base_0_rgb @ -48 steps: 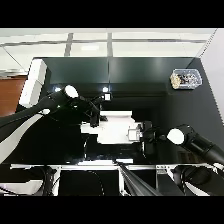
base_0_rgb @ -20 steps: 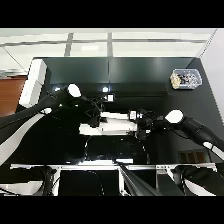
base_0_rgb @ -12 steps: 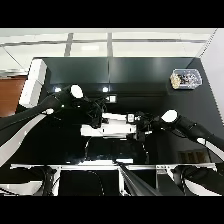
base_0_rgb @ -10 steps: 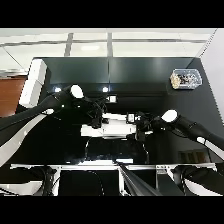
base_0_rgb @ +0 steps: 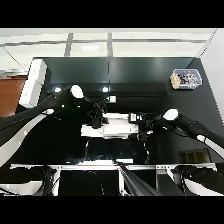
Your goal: Fold the box and place the chain.
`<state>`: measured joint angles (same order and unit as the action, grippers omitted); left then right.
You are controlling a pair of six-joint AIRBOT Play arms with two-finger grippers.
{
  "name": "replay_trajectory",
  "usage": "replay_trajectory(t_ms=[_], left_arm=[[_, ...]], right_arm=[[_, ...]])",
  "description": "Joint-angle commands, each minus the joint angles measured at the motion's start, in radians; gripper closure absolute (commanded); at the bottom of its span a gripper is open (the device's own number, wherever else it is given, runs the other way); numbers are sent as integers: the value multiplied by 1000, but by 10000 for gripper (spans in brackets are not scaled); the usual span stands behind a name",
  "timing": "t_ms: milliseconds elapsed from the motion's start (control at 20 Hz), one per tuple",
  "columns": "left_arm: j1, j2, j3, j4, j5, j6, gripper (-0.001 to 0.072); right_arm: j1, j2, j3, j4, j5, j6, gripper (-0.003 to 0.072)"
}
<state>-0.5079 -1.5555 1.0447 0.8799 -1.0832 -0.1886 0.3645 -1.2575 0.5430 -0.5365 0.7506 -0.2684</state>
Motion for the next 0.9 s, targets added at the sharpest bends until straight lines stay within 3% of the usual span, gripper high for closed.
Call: replay_trajectory(t_ms=[0, 250, 300, 850], left_arm=[[0, 0, 1, -1, 0, 0, 685], [0, 0, 1, -1, 1, -1, 685], [0, 0, 1, -1, 0, -2, 685], [0, 0, 1, -1, 0, -3, 685]], right_arm=[[-1, -2, 0, 0, -18, 14, 104], [-2, -6, 0, -79, -13, 91, 101], [-2, -6, 0, -79, -14, 92, 53], [-1, -6, 0, -89, -6, 90, 53]])
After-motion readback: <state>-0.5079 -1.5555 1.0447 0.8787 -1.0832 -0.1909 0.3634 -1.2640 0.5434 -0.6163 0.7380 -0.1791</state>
